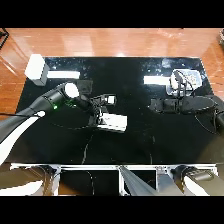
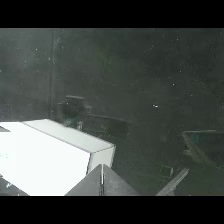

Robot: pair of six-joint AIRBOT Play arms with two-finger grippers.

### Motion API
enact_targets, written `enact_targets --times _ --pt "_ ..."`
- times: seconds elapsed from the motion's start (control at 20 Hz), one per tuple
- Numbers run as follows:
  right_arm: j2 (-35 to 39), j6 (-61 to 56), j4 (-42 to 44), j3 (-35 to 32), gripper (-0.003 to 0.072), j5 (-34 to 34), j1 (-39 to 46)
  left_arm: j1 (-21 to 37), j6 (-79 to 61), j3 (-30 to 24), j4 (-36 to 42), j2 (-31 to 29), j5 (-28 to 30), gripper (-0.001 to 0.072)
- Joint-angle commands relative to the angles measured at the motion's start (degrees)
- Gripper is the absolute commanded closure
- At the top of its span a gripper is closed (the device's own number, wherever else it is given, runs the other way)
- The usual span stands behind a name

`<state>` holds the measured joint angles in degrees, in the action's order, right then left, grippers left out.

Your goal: Fold the box and place the chain.

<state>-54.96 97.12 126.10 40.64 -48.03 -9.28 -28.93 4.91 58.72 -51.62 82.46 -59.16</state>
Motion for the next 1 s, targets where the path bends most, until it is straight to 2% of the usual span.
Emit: enact_targets --times 0.0,0.2,0.3,0.35,0.45,0.5,0.6,0.75,0.85,0.95 --pt "0.0 0.0 0.0 0.0 0.0658 0.0 0.0 0.0 0.0 0.0 0.1 0.6 0.1 0.0067" --pt "0.0 0.0 0.0 0.0 0.0658 0.0 0.0 0.0 0.0 0.0 0.0 2.1 -0.1 0.007" --pt "0.0 0.0 0.0 0.0 0.0658 0.0 0.0 0.0 0.0 0.1 0.0 2.1 0.0 0.0103" --pt "0.0 0.0 0.0 0.0 0.0657 0.0 0.0 0.0 0.1 0.2 0.0 2.0 -0.1 0.018" --pt "0.0 0.0 0.0 0.0 0.0657 0.0 0.0 0.0 1.1 0.8 -0.9 1.4 -1.3 0.0634" --pt "0.0 0.0 0.0 0.0 0.0657 0.0 0.0 0.0 1.6 1.9 -2.4 1.2 -3.4 0.0688" --pt "0.0 0.0 0.0 0.0 0.0658 0.1 0.0 0.2 8.9 5.2 -7.4 0.3 -5.7 0.0689" --pt "0.0 0.0 0.0 0.0 0.0658 0.2 0.0 2.9 25.9 10.1 -19.9 -3.6 -7.3 0.0689" --pt "0.0 0.0 0.0 0.0 0.0658 0.1 0.0 7.6 34.5 11.5 -26.6 -6.9 -11.7 0.0689" --pt "0.0 0.1 0.0 0.0 0.0658 0.0 0.0 14.6 41.9 11.5 -32.0 -9.8 -16.8 0.0689"
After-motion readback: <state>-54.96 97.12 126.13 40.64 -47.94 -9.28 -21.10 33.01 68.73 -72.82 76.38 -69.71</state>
